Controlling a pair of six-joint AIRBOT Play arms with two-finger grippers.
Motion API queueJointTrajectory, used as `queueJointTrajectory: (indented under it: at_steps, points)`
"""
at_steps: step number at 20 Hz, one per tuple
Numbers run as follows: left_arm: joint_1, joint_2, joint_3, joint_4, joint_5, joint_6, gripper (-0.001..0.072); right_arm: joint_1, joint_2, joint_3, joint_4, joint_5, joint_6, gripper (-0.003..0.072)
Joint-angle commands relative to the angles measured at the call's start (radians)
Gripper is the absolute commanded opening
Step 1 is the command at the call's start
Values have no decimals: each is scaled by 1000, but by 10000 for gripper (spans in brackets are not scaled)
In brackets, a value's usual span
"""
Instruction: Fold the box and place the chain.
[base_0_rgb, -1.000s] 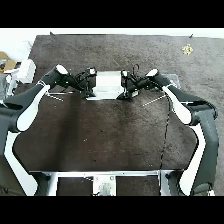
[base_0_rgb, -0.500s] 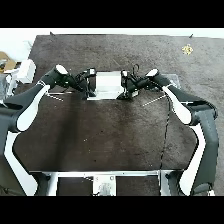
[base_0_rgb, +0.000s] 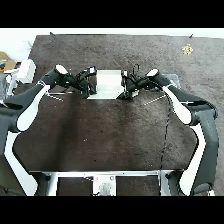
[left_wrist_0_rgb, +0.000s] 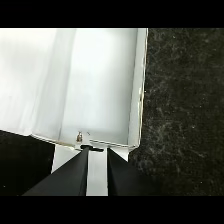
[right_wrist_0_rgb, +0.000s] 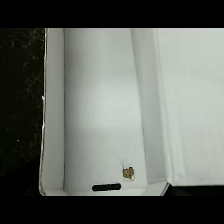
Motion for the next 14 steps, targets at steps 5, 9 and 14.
queueJointTrajectory:
  at_steps: [5,9,14]
  points:
    - [-20,-24,0,-22,-10,52,133,2,-1,1,-1,4,-2,438]
    - [-67,-33,0,-38,16,106,133,1,-1,1,-1,4,-2,439]
    - [-72,-33,0,-33,40,105,133,1,-1,1,-1,4,-2,438]
